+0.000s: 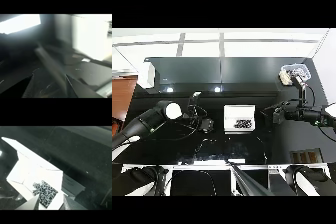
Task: Fold the box and place the chain.
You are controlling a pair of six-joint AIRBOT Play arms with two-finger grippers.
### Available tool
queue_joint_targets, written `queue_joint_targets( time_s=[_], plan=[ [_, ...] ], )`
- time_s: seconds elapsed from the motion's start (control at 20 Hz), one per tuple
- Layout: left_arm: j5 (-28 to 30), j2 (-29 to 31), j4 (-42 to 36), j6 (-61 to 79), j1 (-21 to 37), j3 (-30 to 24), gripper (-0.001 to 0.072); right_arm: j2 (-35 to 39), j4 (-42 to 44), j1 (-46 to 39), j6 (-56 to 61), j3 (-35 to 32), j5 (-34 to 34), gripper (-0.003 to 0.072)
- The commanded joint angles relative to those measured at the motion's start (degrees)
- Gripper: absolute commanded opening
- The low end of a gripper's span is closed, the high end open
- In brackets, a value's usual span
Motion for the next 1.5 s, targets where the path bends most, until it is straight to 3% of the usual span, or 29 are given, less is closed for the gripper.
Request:
queue_joint_targets(
  time_s=[0.0,0.2,0.3,0.4,0.55,0.85,1.45],
  plan=[
    [4.13,-2.97,-26.82,56.59,2.43,-4.68,0.072,-0.04,0.07,-0.02,0.61,-0.02,0.02,0.0342],
    [5.22,-3.93,-23.93,85.26,1.27,-4.59,0.0713,-0.04,0.07,-0.02,1.14,-0.02,0.04,0.0343],
    [7.32,-3.96,-19.5,90.66,0.92,-4.39,0.0714,-0.04,0.07,-0.02,1.29,-0.02,0.04,0.0343],
    [4.57,-4.42,-12.66,95.38,0.94,-2.54,0.0713,-0.02,0.07,-0.02,1.49,-0.02,0.07,0.0343],
    [4.37,-7.72,-23.74,95.49,3.45,-1.18,0.0714,-0.04,0.07,-0.02,1.97,-0.02,0.04,0.0343],
    [4.33,-13.79,-29.64,96.17,2.16,1.84,0.0714,-0.04,0.07,-0.02,1.97,-0.02,0.04,0.0343],
    [4.74,-14.95,-29.07,97.37,0.9,3.1,0.0713,-0.04,0.07,-0.02,1.97,-0.02,0.02,0.0343]
  ],
)
